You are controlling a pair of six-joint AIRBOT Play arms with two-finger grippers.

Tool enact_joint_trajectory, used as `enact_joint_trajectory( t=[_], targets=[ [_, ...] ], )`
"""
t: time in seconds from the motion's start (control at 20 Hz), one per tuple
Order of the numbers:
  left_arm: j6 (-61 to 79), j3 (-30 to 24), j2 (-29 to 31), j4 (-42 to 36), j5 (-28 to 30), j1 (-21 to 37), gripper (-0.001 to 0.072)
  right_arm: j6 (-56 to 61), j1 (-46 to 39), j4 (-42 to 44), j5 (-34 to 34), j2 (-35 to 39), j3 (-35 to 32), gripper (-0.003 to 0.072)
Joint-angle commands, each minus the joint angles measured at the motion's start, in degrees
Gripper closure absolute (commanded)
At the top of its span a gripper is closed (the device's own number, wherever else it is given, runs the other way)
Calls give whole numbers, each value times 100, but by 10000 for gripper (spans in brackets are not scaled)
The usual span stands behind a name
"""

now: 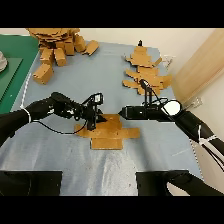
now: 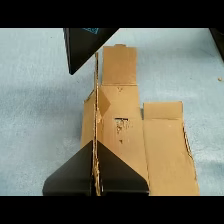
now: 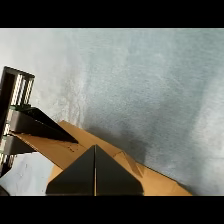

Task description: Fold the box.

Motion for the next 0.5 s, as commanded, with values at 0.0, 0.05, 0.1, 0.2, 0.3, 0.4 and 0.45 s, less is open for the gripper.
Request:
enact_joint_trajectory(
  t=[0.0,0.05,0.1,0.2,0.3,0.4,0.45],
  targets=[
    [44,-48,-4,-13,76,-50,698,-2,24,-157,-133,111,-116,685],
    [4,-48,-4,-13,50,-61,698,0,22,-173,-249,240,-223,685],
    [-63,-48,-2,-13,-24,-61,698,2,22,-181,-348,407,-337,685],
    [-275,-46,46,-15,-186,-61,697,57,20,-219,-461,710,-520,685],
    [-422,-46,181,-15,-177,-59,697,68,20,-221,-433,833,-621,685],
    [-588,-46,321,-13,-195,-61,697,68,22,-223,-407,820,-704,685],
    [-643,-46,345,-11,-269,-59,697,66,22,-223,-407,820,-750,685]
  ],
)
